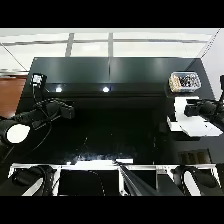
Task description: Fold the box and place the chain.
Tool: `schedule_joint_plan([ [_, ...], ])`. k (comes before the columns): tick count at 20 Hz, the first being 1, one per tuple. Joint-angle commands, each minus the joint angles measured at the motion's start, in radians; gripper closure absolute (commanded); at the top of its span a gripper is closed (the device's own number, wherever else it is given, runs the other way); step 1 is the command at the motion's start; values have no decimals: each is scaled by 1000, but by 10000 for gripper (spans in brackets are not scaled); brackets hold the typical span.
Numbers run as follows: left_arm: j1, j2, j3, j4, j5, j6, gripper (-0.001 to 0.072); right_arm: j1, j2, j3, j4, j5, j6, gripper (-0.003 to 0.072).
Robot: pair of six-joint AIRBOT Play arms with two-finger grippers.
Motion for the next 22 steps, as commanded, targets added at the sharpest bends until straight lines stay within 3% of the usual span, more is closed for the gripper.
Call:
schedule_joint_plan([
  [1, 0, 0, 0, 0, 0, 0, 681, 0, -1, 0, 0, 0, 0, 670],
  [15, 0, 0, 0, 0, 1, 0, 681, 0, -1, 0, 0, 0, 1, 671],
  [18, 3, -7, -1, 3, 129, 1, 681, 0, -1, 0, 68, -58, 2, 671],
  [22, 3, -13, -1, 3, 304, 1, 681, 0, -1, 0, 358, -282, 3, 670],
])
